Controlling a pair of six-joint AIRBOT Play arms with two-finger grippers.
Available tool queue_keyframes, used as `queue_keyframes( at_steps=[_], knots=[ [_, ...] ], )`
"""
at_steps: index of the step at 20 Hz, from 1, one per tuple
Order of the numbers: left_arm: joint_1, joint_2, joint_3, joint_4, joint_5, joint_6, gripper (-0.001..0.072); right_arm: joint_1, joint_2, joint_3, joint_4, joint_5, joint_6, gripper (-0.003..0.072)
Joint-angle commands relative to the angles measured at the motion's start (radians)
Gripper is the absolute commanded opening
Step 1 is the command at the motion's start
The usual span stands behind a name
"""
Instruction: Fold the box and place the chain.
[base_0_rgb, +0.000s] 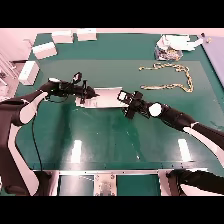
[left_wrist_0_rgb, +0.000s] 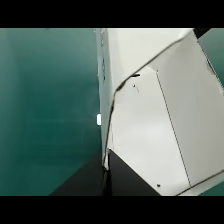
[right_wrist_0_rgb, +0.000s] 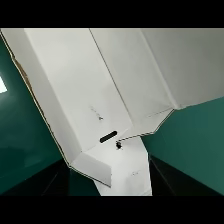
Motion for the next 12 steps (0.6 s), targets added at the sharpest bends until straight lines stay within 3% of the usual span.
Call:
queue_keyframes(
  at_steps=[1,2,7,12],
  knots=[
    [0.000,0.000,0.000,0.000,0.000,0.000,0.0021,-0.024,-0.001,0.028,0.079,0.055,-0.090,0.0588],
    [0.000,0.000,0.000,0.000,0.000,0.000,0.0021,-0.039,-0.002,0.034,0.121,0.074,-0.127,0.0630],
    [0.000,0.000,0.000,0.001,0.000,0.000,0.0021,-0.122,-0.048,0.086,0.394,0.250,-0.377,0.0633],
    [0.000,0.000,0.000,0.001,0.000,0.000,0.0021,-0.203,-0.119,0.155,0.474,0.396,-0.491,0.0690]
  ],
)
